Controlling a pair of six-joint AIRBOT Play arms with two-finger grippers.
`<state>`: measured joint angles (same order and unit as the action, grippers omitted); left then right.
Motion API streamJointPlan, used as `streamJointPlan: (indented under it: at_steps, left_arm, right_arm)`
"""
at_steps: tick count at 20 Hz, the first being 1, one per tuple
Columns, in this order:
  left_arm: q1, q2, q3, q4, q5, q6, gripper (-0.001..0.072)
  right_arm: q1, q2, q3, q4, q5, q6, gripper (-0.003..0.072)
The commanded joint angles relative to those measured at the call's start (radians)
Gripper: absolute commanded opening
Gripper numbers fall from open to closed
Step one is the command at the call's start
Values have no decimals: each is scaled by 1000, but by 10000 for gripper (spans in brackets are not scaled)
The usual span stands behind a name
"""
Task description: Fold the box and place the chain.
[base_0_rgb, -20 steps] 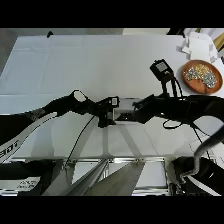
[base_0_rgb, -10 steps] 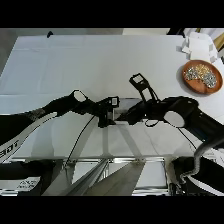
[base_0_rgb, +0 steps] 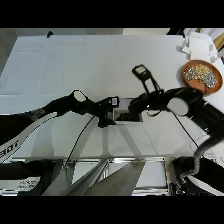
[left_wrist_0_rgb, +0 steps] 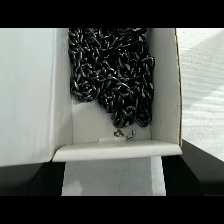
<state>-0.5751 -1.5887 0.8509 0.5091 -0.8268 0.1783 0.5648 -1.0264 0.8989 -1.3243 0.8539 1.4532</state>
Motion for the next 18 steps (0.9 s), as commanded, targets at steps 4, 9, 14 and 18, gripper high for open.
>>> streamJointPlan:
  at_steps: [4, 9, 14, 18]
  left_arm:
    - [0, 0, 0, 0, 0, 0, 310]
    - [0, 0, 0, 0, 0, 0, 310]
    - [0, 0, 0, 0, 0, 0, 310]
    - [0, 0, 0, 0, 0, 0, 310]
  right_arm:
    - [-146, -45, 80, 244, -112, -495, 156]
    - [-107, -242, 79, 252, 10, -658, 150]
    - [-16, -249, 79, 248, 123, -827, 152]
    - [-3, -197, 77, 230, 172, -895, 211]
